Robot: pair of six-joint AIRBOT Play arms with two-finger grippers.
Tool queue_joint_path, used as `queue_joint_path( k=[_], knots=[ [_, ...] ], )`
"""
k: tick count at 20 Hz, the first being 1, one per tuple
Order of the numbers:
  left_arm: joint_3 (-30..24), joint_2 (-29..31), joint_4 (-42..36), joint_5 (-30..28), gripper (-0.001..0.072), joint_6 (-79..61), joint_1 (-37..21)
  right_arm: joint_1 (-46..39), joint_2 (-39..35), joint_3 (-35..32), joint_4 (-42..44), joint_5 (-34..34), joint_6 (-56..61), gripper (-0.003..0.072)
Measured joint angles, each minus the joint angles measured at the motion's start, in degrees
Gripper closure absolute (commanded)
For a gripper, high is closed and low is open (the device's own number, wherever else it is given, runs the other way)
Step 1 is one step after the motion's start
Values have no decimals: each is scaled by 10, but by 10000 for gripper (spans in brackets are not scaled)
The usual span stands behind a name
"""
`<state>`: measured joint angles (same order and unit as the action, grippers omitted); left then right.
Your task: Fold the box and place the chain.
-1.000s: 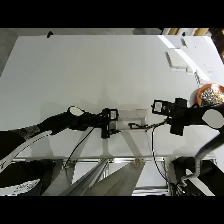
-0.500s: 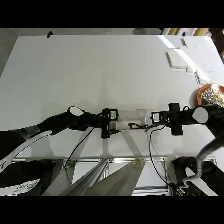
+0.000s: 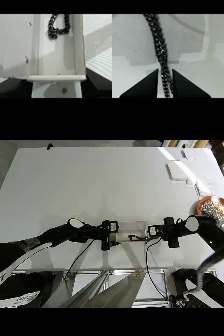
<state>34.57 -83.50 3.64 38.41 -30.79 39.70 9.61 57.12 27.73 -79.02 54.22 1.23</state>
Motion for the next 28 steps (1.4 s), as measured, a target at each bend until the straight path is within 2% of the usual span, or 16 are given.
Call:
queue_joint_path(
  k=[10, 12, 14, 18, 19, 21, 28],
  knots=[
    [0, 0, 0, 0, 504, 0, 0, 0, 3, -8, 9, -18, -3, 511],
    [0, 0, 0, 0, 504, 0, 0, 0, 3, -9, 9, -21, -3, 535],
    [0, 0, 0, 0, 504, 0, 0, 0, 4, -10, 9, -23, -3, 589],
    [0, 0, 0, 0, 504, 0, 0, 0, 4, -10, 9, -24, -3, 598],
    [0, 0, 0, 0, 504, 0, 0, 0, 4, -10, 9, -23, -3, 650],
    [0, 0, 0, 0, 504, 0, 0, 0, 4, -10, 9, -17, -3, 667],
    [0, 0, 0, 0, 504, 0, 0, 0, -23, -10, 10, 29, 0, 668]
  ],
)
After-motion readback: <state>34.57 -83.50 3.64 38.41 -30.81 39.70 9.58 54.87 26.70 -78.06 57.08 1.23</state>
